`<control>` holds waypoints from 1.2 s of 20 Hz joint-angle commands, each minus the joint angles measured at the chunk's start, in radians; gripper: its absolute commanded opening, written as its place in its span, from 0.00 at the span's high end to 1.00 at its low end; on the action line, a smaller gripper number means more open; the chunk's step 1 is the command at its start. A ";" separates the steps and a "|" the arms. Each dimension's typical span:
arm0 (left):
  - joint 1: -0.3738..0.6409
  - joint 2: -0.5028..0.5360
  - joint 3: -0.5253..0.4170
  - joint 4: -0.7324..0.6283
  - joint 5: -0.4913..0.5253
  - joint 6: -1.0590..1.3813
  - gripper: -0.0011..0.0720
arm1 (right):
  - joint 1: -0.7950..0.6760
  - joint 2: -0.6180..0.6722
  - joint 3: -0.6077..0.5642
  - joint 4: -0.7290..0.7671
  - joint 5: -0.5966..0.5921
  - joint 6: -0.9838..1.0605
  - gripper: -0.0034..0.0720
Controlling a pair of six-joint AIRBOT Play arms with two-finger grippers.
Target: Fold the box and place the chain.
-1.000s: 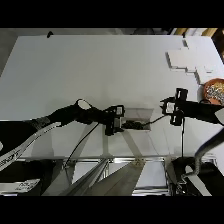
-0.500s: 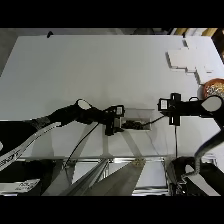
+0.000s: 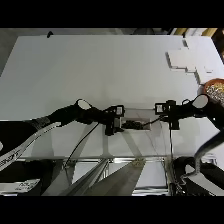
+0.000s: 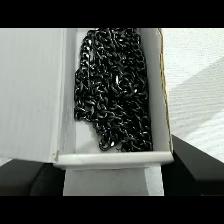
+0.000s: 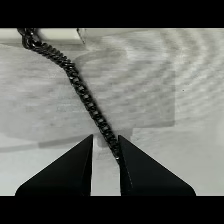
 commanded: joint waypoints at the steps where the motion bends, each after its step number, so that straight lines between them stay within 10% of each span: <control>1: 0.000 0.001 0.000 0.000 0.000 0.000 0.56 | 0.000 -0.010 0.000 -0.013 0.003 0.002 0.72; 15: 0.000 0.001 0.000 0.000 0.000 0.000 0.56 | 0.000 -0.053 0.000 0.009 -0.014 0.060 0.93; 24: 0.000 0.001 0.000 0.000 0.000 0.000 0.56 | 0.000 0.206 0.000 0.142 0.193 0.233 0.93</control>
